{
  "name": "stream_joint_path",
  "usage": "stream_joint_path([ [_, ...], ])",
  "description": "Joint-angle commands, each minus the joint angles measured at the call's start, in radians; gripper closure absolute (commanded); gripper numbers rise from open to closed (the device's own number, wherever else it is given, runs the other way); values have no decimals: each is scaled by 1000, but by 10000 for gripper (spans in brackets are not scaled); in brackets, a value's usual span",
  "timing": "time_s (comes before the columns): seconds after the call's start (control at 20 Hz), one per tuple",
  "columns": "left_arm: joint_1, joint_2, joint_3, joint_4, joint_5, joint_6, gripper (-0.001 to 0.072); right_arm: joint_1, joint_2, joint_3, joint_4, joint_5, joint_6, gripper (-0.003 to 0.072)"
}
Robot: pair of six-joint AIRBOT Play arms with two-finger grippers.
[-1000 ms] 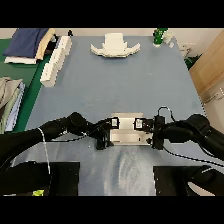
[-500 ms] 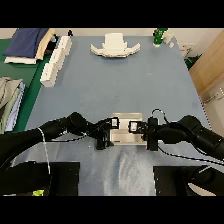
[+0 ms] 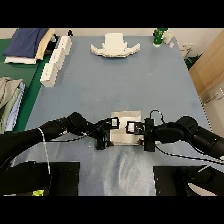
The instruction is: Fold the box.
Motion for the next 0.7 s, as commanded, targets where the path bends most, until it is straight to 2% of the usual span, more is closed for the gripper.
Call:
stream_joint_path([
  [0.0,0,0,0,0,0,0,294,1,-1,-4,23,31,-23,99],
  [0.2,0,0,0,0,0,0,294,1,-3,-12,25,42,-24,99],
  [0.4,0,0,0,0,0,0,294,0,26,-11,-18,-32,37,110],
  [0.45,0,0,0,0,0,0,294,0,42,-10,-47,-59,102,159],
  [0.55,0,0,0,0,0,0,294,0,78,-3,-133,-158,283,440],
  [0.65,0,0,0,0,0,0,294,0,114,-1,-251,-253,515,632],
])
